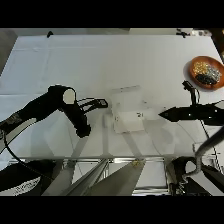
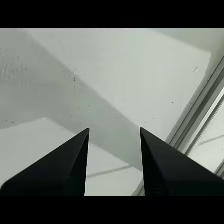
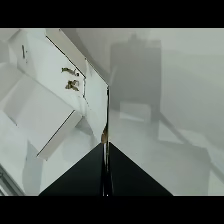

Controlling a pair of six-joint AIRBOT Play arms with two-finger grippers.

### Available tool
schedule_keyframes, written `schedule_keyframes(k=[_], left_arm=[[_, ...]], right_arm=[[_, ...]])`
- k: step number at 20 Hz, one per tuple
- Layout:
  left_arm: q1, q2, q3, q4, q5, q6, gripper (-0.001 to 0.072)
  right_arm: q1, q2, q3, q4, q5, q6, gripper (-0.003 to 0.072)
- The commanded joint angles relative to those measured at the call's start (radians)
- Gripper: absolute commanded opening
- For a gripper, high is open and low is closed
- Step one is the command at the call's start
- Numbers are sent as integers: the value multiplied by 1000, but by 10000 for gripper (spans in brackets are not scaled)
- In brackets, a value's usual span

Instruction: Fold the box and place the chain.

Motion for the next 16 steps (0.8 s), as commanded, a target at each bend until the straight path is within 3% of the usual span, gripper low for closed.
schedule_keyframes(k=[1, 5, 8, 11, 16], left_arm=[[-1, 1, 0, -67, 14, 24, 354], [0, 1, 0, -179, 44, 133, 354], [-1, 1, 0, -313, 42, 140, 354], [-1, 1, 0, -350, 48, 140, 343], [3, 1, 0, -399, 187, 228, 345]], right_arm=[[87, 4, -23, -25, -51, 20, 9], [187, 4, -23, -88, -122, 79, 10], [202, 4, -23, -88, -134, 79, 11], [202, 3, -23, -103, -136, 80, 11], [202, 4, -23, -109, -135, 82, 12]])
